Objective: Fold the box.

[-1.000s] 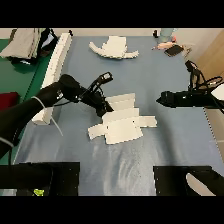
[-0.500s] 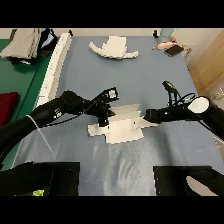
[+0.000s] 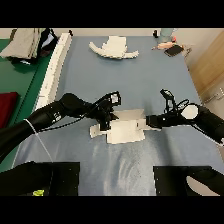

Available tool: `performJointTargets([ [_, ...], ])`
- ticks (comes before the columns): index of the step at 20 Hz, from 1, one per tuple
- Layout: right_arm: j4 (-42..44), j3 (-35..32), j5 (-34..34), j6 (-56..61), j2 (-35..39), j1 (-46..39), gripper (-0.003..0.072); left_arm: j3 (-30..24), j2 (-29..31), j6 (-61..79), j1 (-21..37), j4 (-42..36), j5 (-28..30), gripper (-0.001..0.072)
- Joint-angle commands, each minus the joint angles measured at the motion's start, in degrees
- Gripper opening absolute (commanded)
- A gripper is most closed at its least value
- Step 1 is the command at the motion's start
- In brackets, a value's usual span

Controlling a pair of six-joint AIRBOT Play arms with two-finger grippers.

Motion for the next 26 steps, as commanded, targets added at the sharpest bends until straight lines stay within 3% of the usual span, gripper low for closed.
performJointTargets([
  [1, -1.4, -0.2, -1.1, 0.6, -0.9, 0.0, 0.0004, -1.1, 0.1, 0.1, -0.1, -0.4, -1.3, 0.0012],
  [16, 3.7, 0.3, 2.4, 1.0, -0.2, 0.1, 0.0004, -3.1, -0.6, 7.2, 1.7, -0.9, -0.5, 0.0012],
  [19, 3.2, 1.2, 1.9, 1.0, 3.2, 0.0, 0.0004, -3.1, -0.9, 7.1, 4.2, -4.3, -5.2, 0.0012],
  [22, 1.0, 3.5, 0.1, 3.0, 5.6, -0.1, 0.0004, -3.1, -1.2, 7.1, 5.4, -6.5, -5.9, 0.0013],
  [26, 0.4, 4.5, 0.2, 4.2, 5.5, -0.1, 0.0004, -3.1, -2.0, 5.5, 6.4, -9.8, -16.1, 0.0013],
])
